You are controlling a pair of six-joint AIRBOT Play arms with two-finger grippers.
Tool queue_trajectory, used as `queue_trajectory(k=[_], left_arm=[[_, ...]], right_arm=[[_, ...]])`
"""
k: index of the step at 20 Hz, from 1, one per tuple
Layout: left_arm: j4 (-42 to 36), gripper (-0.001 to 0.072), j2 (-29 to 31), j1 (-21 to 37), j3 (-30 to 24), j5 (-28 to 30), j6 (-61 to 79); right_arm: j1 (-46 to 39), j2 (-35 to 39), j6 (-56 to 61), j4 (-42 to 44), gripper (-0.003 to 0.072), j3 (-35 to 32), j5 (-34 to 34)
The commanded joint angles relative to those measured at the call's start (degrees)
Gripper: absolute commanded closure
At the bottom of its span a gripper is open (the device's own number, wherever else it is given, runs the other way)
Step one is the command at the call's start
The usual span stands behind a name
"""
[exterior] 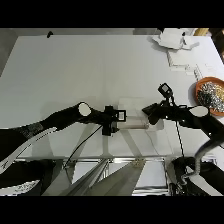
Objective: Fold the box and place the chain.
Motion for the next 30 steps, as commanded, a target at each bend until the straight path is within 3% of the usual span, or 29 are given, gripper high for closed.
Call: queue_trajectory(k=[1, 3, 5, 8, 10, 11, 12, 15, 22, 25, 30], left_arm=[[-0.04, 0.0457, -0.02, 0.04, -0.04, -0.11, -0.02], [-0.04, 0.0457, -0.02, 0.04, -0.04, -0.11, -0.02], [-0.04, 0.0457, -0.02, 0.04, -0.04, -0.09, -0.02], [-0.04, 0.0457, -0.02, 0.04, -0.04, -0.09, -0.02], [-0.04, 0.0457, -0.02, 0.04, -0.04, -0.09, -0.02], [-0.04, 0.0457, -0.02, 0.04, -0.04, -0.11, -0.02], [-0.04, 0.0457, -0.02, 0.04, -0.04, -0.07, -0.02], [-0.04, 0.0457, -0.02, 0.04, -0.04, -0.09, -0.02], [-0.04, 0.0457, -0.02, 0.04, -0.04, -0.09, -0.02], [-0.04, 0.0457, -0.02, 0.04, -0.04, -0.09, -0.02], [-0.04, 0.0457, -0.02, 0.04, -0.04, -0.09, -0.02]], right_arm=[[-0.02, 4.87, 10.21, -20.17, 0.0628, 5.81, 10.47], [-0.02, 9.75, 11.61, -27.74, 0.0629, 6.54, 12.39], [-0.02, 13.09, 5.9, -34.38, 0.0628, 6.54, 15.61], [-0.02, 12.94, -2.71, -40.89, 0.0602, 6.16, 22.1], [-0.02, 11.8, -6.88, -37.88, 0.0336, 4.24, 20.09], [0.04, 11.41, -7.5, -36.15, 0.0314, 3.17, 18.01], [0.04, 10.73, -7.5, -34.69, 0.0333, 2.47, 16.33], [0.02, 7.34, -13.07, -30.05, 0.0529, 2.32, 15.61], [0.04, -2.75, -22.64, -19.47, 0.0531, 2.32, 12.07], [0.04, -4.68, -25.97, -13.75, 0.0531, 2.32, 12.24], [1.97, -7.08, -26.71, -11.43, 0.0526, 2.32, 13.03]])
